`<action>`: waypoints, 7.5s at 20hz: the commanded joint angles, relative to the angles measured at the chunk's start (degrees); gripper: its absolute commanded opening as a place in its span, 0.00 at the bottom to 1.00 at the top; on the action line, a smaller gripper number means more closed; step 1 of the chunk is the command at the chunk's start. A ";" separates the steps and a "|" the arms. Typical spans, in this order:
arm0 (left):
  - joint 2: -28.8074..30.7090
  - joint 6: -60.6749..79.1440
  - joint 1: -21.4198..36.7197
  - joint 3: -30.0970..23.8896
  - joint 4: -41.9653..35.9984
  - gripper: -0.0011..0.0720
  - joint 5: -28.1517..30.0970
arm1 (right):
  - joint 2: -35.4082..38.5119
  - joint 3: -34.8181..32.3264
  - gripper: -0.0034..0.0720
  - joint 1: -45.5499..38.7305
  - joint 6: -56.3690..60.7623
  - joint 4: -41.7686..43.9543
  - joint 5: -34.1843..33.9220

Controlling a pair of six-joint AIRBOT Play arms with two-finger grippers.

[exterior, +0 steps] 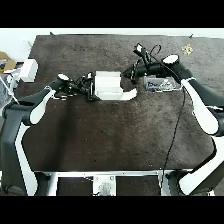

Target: Fold the box and place the chain.

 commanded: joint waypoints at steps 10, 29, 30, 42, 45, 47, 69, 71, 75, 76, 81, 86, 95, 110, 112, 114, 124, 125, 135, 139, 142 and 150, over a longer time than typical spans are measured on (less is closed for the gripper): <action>-0.02 0.02 0.02 0.00 -0.02 0.32 0.02 | -2.58 -2.27 0.86 5.33 -6.25 -21.38 2.21; -0.02 0.02 0.02 0.00 -0.02 0.32 0.00 | -7.89 -2.27 0.32 5.51 -5.88 -4.72 0.09; -0.02 0.02 0.02 0.00 -0.02 0.32 0.00 | -8.00 -2.27 0.32 5.68 -5.90 -4.59 0.09; -0.02 0.02 0.02 0.00 -0.02 0.32 0.00 | -8.35 -2.27 0.93 6.93 -7.37 -6.56 -1.03; -0.02 0.02 0.02 0.00 -0.02 0.32 0.00 | -8.33 -2.27 0.94 6.93 -7.37 -6.60 -1.14; -0.02 0.02 0.02 0.00 -0.02 0.32 0.02 | -8.33 -2.25 0.94 6.93 -7.34 -6.60 -1.62; -0.02 0.02 0.02 0.00 -0.02 0.32 0.02 | 3.91 -2.32 0.05 -3.13 59.87 -27.23 7.52; -0.02 0.02 0.02 0.00 -0.02 0.32 0.00 | 3.85 -4.76 0.05 -5.44 61.31 -24.26 7.37; -0.02 0.02 0.02 0.00 -0.02 0.32 0.00 | 3.78 -9.64 0.05 -6.27 61.33 -21.16 4.33; -0.02 0.02 0.02 0.00 -0.02 0.32 0.00 | 3.74 -11.06 0.05 -6.25 61.31 -19.21 2.78; -0.02 0.02 0.02 0.00 -0.02 0.32 0.00 | 2.34 -18.51 0.05 -6.12 57.88 -8.11 -2.16; -0.02 0.02 0.02 0.00 -0.02 0.32 0.00 | 0.50 -20.44 0.05 -4.35 51.12 2.78 -5.75; -0.02 0.02 0.02 0.00 -0.02 0.32 0.02 | -0.17 -20.31 0.47 -4.70 46.14 14.43 -1.79; -0.02 0.02 0.02 0.00 -0.02 0.32 0.02 | -0.20 -16.22 0.66 -0.59 51.08 12.48 -1.01; -0.02 0.02 0.02 0.00 -0.02 0.32 0.00 | -0.22 -13.81 0.66 0.74 54.86 8.07 -1.27; -0.02 0.02 0.02 0.00 -0.02 0.32 0.00 | -0.20 -12.20 0.66 2.62 59.47 1.66 -2.67; -0.02 0.02 0.02 0.00 -0.02 0.32 0.00 | -3.58 -2.91 0.66 9.57 77.57 -20.96 -5.92; -0.02 0.02 0.02 0.00 -0.02 0.32 0.00 | -4.00 -0.92 0.66 10.40 80.50 -24.92 -4.50; -0.02 0.02 0.02 0.00 -0.02 0.32 0.00 | -13.07 20.57 0.62 18.78 98.18 -53.29 14.75; -0.02 0.02 0.02 0.00 -0.02 0.32 0.00 | -14.16 20.74 0.62 21.38 103.19 -59.14 15.37; -0.02 0.02 0.02 0.00 -0.02 0.32 0.00 | -14.16 20.74 0.32 21.75 104.61 -58.95 12.76; -0.02 0.02 0.02 -0.02 -0.02 0.32 0.00 | -14.16 17.84 0.33 21.75 107.54 -58.71 10.10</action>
